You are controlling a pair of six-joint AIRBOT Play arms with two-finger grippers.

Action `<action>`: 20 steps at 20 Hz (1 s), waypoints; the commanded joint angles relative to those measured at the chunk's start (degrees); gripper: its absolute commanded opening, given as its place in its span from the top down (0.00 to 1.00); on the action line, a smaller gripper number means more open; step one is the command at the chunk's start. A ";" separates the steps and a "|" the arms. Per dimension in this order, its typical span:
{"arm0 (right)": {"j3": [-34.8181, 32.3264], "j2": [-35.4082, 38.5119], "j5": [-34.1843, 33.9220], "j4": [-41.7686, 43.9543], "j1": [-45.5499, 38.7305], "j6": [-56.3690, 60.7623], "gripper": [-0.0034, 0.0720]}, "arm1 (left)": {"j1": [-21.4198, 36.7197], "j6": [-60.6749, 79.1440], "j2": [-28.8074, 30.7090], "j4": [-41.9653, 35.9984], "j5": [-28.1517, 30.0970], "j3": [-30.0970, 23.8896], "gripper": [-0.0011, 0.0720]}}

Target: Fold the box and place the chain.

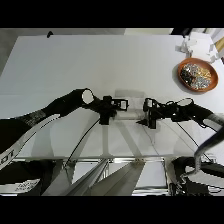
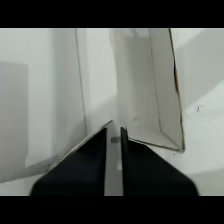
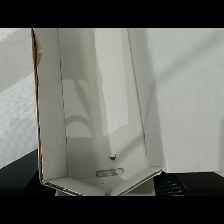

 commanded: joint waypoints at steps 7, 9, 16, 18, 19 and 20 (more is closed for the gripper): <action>0.02 0.04 0.02 0.00 0.00 -0.02 0.40 | -0.79 -7.48 0.02 -1.77 0.20 -0.02 0.83; 0.00 0.04 0.02 0.00 0.00 -0.02 0.40 | -0.04 -14.60 1.25 2.40 -1.29 -0.04 0.98; 0.02 0.04 0.02 0.00 0.00 -0.02 0.40 | 6.03 -44.76 11.58 13.00 -6.60 -0.17 0.98; 0.02 0.04 0.02 0.00 0.00 -0.02 0.40 | 8.92 -51.04 15.39 13.03 -8.76 -0.28 0.98; 0.00 0.04 0.02 0.00 0.00 -0.02 0.40 | 10.75 -53.83 16.46 13.03 -9.94 -0.90 0.98; 0.00 0.04 0.02 0.00 0.00 -0.02 0.40 | 12.90 -56.70 16.92 13.00 -10.78 -2.25 0.98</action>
